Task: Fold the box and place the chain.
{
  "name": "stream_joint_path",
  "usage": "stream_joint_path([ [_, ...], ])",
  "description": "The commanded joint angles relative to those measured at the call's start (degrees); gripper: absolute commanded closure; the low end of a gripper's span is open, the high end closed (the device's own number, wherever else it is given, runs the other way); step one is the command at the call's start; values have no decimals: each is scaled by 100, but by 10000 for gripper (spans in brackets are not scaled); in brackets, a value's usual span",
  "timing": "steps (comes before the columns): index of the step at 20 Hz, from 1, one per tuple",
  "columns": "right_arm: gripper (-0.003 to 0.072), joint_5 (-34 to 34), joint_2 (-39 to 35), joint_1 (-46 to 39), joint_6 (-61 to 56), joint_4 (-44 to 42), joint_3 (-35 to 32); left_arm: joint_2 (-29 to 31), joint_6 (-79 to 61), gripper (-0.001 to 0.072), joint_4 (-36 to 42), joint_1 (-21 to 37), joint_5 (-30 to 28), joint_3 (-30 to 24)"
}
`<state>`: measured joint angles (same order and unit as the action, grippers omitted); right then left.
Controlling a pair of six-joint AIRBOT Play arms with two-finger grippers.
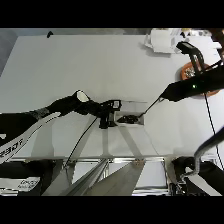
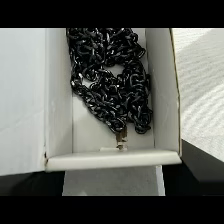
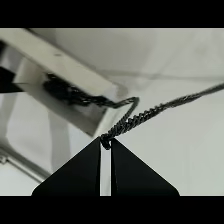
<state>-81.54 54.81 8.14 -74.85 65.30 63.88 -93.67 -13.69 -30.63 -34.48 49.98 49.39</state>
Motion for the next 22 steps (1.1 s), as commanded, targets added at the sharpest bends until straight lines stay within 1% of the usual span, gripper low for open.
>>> stream_joint_path([
  [1, 666, 122, -599, 612, -2, -142, 2, 0, 0, 498, 0, -2, -2, 4],
  [6, 666, 667, -686, 1499, -17, -385, -13, 0, 0, 498, -2, -2, -2, 4],
  [9, 666, 1073, -680, 1766, -28, -367, -166, 0, 0, 498, -2, -2, -2, 4],
  [11, 666, 1432, -667, 1773, -28, -358, -494, 0, 0, 498, -2, -2, -2, 4],
  [14, 665, 1969, -586, 1775, -11, -282, -1174, 0, 0, 498, -2, -2, -2, 4],
  [16, 665, 2345, -426, 1775, 52, -284, -1617, 0, 0, 498, -2, -2, -2, 4],
  [18, 664, 2551, -175, 1775, 190, -289, -1932, 0, 0, 498, -2, -2, -2, 4],
  [19, 635, 2538, -26, 1775, 264, -284, -1998, 0, 0, 498, -2, -2, -2, 4],
  [20, 518, 2496, 92, 1775, 404, -293, -2000, 0, 0, 498, -2, -2, -2, 4],
  [21, 423, 2503, 133, 1773, 573, -367, -1998, 0, 0, 498, -2, -2, -2, 4],
  [22, 422, 2505, 116, 1773, 787, -437, -1978, 0, 0, 498, -2, -2, -2, 4],
])
